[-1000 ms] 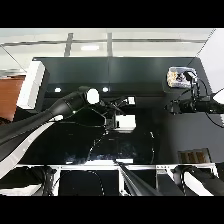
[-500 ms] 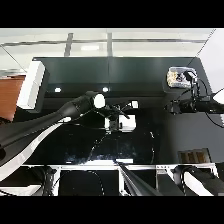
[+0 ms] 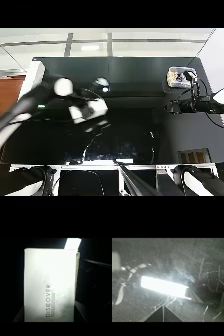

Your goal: Fold the box and place the chain.

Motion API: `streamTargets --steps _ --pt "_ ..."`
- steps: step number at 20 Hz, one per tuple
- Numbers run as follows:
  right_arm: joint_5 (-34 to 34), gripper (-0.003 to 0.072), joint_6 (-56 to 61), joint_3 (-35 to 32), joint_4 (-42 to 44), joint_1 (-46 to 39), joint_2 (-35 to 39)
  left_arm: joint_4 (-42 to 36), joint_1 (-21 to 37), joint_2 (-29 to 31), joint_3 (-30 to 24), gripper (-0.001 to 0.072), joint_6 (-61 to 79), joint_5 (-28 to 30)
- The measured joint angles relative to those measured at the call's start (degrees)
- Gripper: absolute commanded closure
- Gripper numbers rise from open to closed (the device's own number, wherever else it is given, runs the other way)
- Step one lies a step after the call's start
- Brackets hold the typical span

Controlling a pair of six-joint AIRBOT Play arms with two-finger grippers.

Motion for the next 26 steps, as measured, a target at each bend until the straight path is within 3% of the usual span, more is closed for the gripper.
streamTargets --steps 7,12,15,19,26 --pt "-0.1 0.0670 0.0 0.0 0.0 0.0 0.0 2.9 27.7 22.4 -19.4 0.0438 -10.3 -0.3" --pt "-0.1 0.0670 0.0 0.0 0.0 0.0 0.0 1.7 47.2 26.8 -28.8 0.0437 -13.4 5.6" --pt "-0.1 0.0670 0.0 0.0 0.0 0.0 0.0 0.1 57.1 27.4 -30.3 0.0437 -12.4 10.4" --pt "-0.1 0.0670 0.0 0.0 0.0 0.0 0.0 0.1 65.3 26.2 -29.6 0.0437 -6.2 14.8" --pt "-0.1 0.0670 0.0 0.0 0.0 0.0 0.0 -5.1 66.6 15.0 -22.7 0.0436 4.1 16.3"
